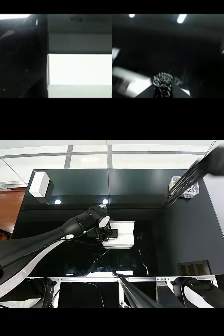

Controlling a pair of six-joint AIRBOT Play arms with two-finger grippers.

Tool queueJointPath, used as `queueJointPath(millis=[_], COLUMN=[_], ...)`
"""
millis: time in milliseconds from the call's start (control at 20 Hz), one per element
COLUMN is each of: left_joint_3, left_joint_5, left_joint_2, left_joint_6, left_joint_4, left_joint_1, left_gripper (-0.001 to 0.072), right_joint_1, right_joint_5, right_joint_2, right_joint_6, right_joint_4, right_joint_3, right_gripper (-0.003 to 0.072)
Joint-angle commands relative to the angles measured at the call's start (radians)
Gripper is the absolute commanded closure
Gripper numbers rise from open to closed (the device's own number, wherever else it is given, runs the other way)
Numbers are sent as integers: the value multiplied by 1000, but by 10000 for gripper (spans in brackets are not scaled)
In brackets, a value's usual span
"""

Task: Fold the box and place the chain.

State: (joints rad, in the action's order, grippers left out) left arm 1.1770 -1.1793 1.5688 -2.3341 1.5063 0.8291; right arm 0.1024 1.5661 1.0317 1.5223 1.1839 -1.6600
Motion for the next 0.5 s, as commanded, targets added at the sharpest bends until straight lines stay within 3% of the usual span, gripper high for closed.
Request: queueJointPath(millis=[0, 200, 450], left_joint_3=[0, 0, 0], left_joint_5=[-3, -3, -3], left_joint_2=[0, 0, 0], left_joint_6=[0, 0, 0], left_joint_4=[2, 2, 2], left_joint_1=[0, 0, 0], left_gripper=[684, 684, 684], right_joint_1=[150, 266, 364], right_joint_5=[84, -76, -295], right_joint_2=[-27, -27, -26], right_joint_6=[8, 50, 79], right_joint_4=[-73, -167, -162], right_joint_3=[122, 236, 418], right_gripper=[675, 675, 675])
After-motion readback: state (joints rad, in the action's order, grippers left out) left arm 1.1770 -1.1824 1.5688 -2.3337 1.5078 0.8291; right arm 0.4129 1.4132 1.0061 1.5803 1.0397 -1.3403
